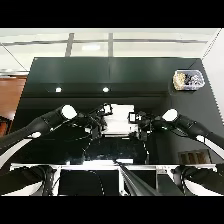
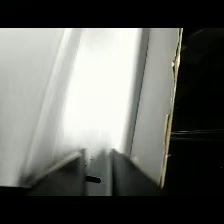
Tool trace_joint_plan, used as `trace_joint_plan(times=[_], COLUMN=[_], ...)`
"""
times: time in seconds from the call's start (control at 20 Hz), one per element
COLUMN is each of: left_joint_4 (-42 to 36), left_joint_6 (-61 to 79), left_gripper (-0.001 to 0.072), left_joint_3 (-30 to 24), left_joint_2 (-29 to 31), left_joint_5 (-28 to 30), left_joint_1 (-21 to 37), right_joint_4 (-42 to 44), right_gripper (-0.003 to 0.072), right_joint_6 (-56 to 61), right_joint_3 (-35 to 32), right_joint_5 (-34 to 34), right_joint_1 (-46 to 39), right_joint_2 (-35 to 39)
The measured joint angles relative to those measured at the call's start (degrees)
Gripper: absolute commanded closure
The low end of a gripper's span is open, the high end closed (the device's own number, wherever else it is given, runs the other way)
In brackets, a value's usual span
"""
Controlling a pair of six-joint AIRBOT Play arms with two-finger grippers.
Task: Fold the box and place the chain.
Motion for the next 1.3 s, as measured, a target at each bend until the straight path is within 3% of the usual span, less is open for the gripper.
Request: trace_joint_plan(times=[0.05,0.1,0.15,0.3,0.5,0.6,0.75,0.9,1.0,1.15,1.3], left_joint_4=[-0.2,-0.4,-0.6,1.5,11.3,17.9,24.1,17.2,8.3,-0.1,-4.8], left_joint_6=[0.1,0.2,0.2,-1.3,-11.3,-18.6,-37.6,-55.9,-57.7,-57.4,-57.2], left_gripper=[0.0355,0.0445,0.0679,0.0686,0.0686,0.0686,0.0684,0.0685,0.0687,0.0687,0.0688], left_joint_3=[0.0,0.0,0.0,0.9,2.0,2.2,-0.2,-5.3,-8.1,-9.9,-10.4], left_joint_2=[0.0,-0.1,-0.1,0.7,6.4,10.4,14.0,12.9,10.1,4.8,0.5], left_joint_5=[-0.3,-0.4,-0.4,-1.9,-7.6,-10.6,-10.7,-10.0,-11.5,-13.6,-13.9], left_joint_1=[-0.1,-0.2,-0.2,0.5,4.5,8.2,16.7,26.2,30.4,31.6,28.7], right_joint_4=[0.0,0.0,0.0,0.0,0.0,0.0,0.0,0.0,0.0,0.0,0.0], right_gripper=[0.0257,0.0257,0.0257,0.0257,0.0257,0.0257,0.0257,0.0257,0.0257,0.0257,0.0257], right_joint_6=[0.0,0.0,0.0,0.0,0.0,0.0,0.0,0.0,0.0,0.0,0.0], right_joint_3=[0.0,0.0,0.0,0.0,0.0,0.0,0.0,0.0,0.0,0.0,0.0], right_joint_5=[0.0,0.0,0.0,0.0,0.0,0.0,0.0,0.0,0.0,0.0,0.0], right_joint_1=[0.0,0.0,0.0,0.0,0.0,0.0,0.0,0.0,0.0,0.0,0.0], right_joint_2=[0.0,0.0,0.0,0.0,0.0,0.0,0.0,0.0,0.0,0.0,0.0])
